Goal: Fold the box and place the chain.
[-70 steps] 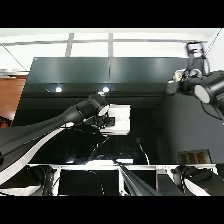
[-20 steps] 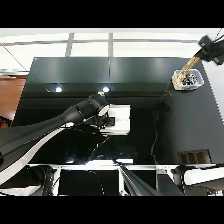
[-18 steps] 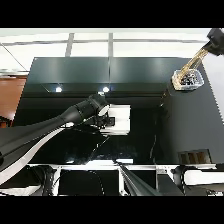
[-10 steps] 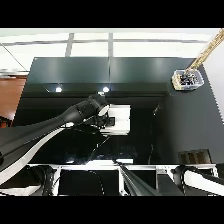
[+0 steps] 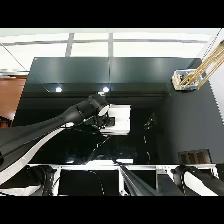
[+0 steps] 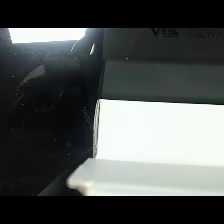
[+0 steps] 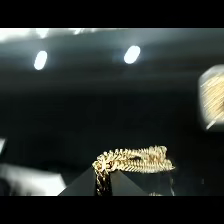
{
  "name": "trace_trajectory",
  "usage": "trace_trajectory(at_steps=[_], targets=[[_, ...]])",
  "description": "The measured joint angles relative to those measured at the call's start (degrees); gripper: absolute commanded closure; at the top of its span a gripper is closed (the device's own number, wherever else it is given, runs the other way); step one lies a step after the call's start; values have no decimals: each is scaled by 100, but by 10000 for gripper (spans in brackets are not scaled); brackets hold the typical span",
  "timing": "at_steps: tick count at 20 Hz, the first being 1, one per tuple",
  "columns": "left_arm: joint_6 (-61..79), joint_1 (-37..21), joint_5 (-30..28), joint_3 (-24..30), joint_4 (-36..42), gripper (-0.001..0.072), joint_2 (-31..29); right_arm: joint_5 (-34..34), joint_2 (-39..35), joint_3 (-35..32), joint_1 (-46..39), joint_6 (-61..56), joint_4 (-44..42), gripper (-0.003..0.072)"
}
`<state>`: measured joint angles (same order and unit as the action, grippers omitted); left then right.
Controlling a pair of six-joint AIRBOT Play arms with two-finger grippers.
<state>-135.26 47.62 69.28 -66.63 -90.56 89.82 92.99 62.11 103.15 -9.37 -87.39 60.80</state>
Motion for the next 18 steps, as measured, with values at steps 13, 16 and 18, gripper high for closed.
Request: trace_trajectory(at_steps=[13,16,18], targets=[[-4,0,0,0,2,681,0,-289,-896,-2065,2173,323,-1128,672],[-4,0,2,0,2,680,0,-817,-824,-2369,2651,339,-1266,672],[-7,0,2,0,2,681,0,-1141,-730,-2559,2883,337,-1311,672]])
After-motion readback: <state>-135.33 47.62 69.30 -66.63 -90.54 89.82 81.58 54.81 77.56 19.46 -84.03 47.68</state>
